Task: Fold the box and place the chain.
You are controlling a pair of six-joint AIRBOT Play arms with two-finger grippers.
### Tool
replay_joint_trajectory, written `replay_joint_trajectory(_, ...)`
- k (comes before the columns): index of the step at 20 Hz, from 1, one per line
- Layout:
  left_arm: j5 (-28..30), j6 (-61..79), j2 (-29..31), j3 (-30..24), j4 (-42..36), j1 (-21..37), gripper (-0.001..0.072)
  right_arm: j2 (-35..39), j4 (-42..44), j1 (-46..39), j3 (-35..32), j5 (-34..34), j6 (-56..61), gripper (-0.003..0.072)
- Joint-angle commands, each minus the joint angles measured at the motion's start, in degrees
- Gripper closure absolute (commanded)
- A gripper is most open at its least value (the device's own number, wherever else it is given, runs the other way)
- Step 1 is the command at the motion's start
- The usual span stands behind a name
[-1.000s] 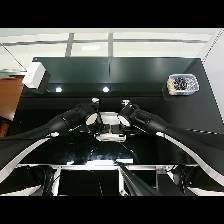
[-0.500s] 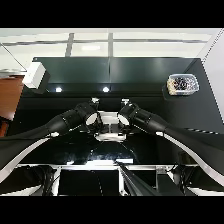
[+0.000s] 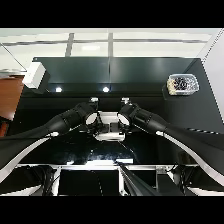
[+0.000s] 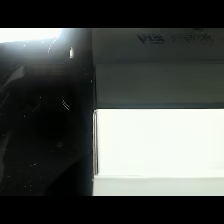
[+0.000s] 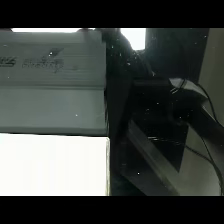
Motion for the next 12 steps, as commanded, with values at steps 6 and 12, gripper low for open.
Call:
replay_joint_trajectory(6,0.15,0.15,0.00,0.02,-0.04,-0.04,0.0682,0.04,0.13,0.04,0.07,-0.74,-0.11,0.0655)
replay_joint_trajectory(12,0.13,0.15,0.00,0.02,-0.04,-0.04,0.0681,0.04,0.09,0.02,0.07,0.31,-0.09,0.0334)
